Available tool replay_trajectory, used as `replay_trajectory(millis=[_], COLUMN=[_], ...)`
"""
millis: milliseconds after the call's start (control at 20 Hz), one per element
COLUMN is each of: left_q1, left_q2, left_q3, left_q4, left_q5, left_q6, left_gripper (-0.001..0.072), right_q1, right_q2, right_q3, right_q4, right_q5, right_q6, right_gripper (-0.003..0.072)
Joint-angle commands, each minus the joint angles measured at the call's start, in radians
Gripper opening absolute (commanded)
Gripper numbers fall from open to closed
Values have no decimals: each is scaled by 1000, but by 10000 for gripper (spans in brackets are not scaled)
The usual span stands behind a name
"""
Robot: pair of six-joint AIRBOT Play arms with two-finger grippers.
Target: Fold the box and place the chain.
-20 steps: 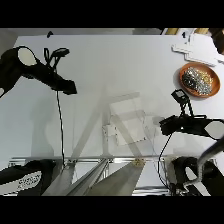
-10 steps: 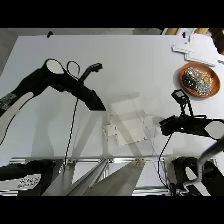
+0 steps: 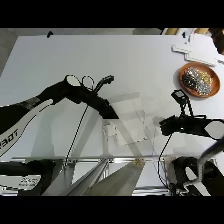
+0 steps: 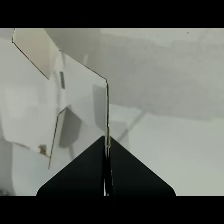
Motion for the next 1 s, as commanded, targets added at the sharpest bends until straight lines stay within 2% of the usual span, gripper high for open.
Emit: replay_trajectory(millis=[0,50,150,300,350,400,500,550,650,700,950], left_q1=[-35,-39,-38,-35,-35,-37,-43,-49,-63,-72,-160], left_q2=[-35,-35,-35,-29,-23,-16,10,26,56,68,76], left_q3=[-3,-3,-3,-3,-3,-3,-3,-2,0,0,0], left_q4=[-54,-54,-54,-46,-46,-47,-45,-42,-23,-6,205], left_q5=[75,89,92,92,93,93,107,113,124,142,195], left_q6=[43,44,62,114,150,209,319,374,475,483,485], left_gripper=[569,544,387,112,37,3,2,2,6,6,2], right_q1=[1,1,1,1,1,1,1,1,1,1,1], right_q2=[1,1,1,1,1,1,1,3,5,6,14], right_q3=[-1,-1,-1,-1,0,0,0,3,36,61,195], right_q4=[0,0,0,0,0,0,0,0,-4,-8,-18], right_q5=[3,3,3,4,7,13,33,44,76,90,112], right_q6=[0,0,0,0,0,0,0,0,0,0,-4], right_gripper=[15,15,15,15,15,16,46,141,399,470,479])
